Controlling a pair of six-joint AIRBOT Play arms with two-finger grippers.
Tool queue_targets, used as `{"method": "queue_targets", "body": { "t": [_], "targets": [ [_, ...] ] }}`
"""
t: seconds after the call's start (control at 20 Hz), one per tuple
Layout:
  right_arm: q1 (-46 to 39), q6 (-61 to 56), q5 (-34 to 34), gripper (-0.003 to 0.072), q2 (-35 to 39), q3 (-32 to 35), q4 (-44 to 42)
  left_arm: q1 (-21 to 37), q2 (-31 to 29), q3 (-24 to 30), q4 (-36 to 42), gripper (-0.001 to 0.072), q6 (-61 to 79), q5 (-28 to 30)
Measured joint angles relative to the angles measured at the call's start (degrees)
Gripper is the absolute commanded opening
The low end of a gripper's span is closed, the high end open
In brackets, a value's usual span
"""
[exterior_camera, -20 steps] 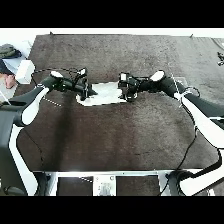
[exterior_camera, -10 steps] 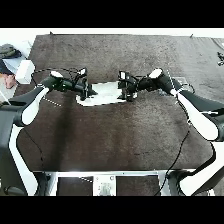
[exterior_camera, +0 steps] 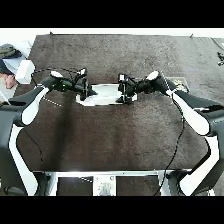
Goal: Fold the box and place the chain.
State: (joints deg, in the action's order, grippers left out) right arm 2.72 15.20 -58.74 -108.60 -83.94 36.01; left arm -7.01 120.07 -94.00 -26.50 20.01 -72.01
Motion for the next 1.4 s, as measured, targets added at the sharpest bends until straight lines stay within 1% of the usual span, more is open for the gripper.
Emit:
{"method": "queue_targets", "body": {
  "t": [0.2,0.5,1.0,1.4],
  "targets": [
    [0.0,1.4,-0.6,0.0594,-0.8,0.0,-2.5,0.1,0.0,0.0,0.0,0.0012,0.0,0.0],
    [0.1,2.7,-1.0,0.0594,-2.4,-0.4,-3.9,0.1,0.0,0.0,0.0,0.0011,0.0,0.0],
    [1.6,2.2,-3.7,0.0593,-5.8,-5.8,-4.7,0.0,0.0,0.0,0.0,0.0012,0.0,0.1],
    [0.9,1.1,-4.2,0.0594,-6.4,-6.4,-2.9,0.0,0.1,0.0,0.1,0.0012,0.0,0.1]
  ]
}}
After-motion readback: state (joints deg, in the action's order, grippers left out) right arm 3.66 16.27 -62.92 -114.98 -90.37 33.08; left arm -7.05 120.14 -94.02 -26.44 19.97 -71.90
